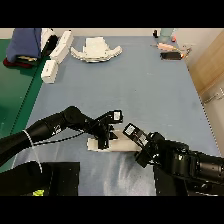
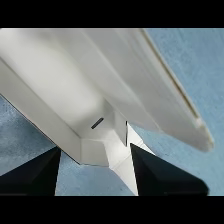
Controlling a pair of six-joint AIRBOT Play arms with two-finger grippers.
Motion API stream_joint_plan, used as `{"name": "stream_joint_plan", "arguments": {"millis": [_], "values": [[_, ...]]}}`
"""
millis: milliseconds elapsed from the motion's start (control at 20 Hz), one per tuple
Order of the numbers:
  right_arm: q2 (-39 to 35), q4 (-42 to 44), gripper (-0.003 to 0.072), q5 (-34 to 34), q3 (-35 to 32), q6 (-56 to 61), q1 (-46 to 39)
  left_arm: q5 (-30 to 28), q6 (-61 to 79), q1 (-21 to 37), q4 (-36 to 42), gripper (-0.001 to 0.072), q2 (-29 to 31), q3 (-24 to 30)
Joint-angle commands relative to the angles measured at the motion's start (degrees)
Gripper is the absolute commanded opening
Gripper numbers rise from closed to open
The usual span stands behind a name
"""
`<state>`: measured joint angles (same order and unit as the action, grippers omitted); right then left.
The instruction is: Fold the box.
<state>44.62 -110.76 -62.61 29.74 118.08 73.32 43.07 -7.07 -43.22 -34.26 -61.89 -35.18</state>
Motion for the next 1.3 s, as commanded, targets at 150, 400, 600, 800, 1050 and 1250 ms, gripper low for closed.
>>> {"name": "stream_joint_plan", "arguments": {"millis": [150,400,600,800,1050,1250], "values": [[-0.42,-1.53,0.0720,0.44,-0.02,-1.66,-0.28,0.00,0.00,0.00,0.00,0.0015,-0.02,-0.02],[-5.64,2.32,0.0720,8.83,-2.84,-18.91,-7.91,0.00,0.00,0.00,0.00,0.0015,-0.02,-0.02],[-8.61,17.07,0.0720,14.64,-7.08,-42.93,-19.30,0.00,0.00,0.00,0.00,0.0015,-0.02,-0.02],[-6.10,42.75,0.0720,15.32,-8.63,-77.31,-35.26,0.00,0.00,0.00,0.00,0.0015,-0.02,-0.02],[0.81,65.31,0.0720,10.71,-8.61,-105.55,-48.72,0.00,0.00,0.00,-0.02,0.0015,-0.02,-0.02],[3.13,64.85,0.0720,11.04,-8.24,-103.67,-49.05,0.00,0.00,0.00,0.00,0.0015,-0.02,-0.02]]}}
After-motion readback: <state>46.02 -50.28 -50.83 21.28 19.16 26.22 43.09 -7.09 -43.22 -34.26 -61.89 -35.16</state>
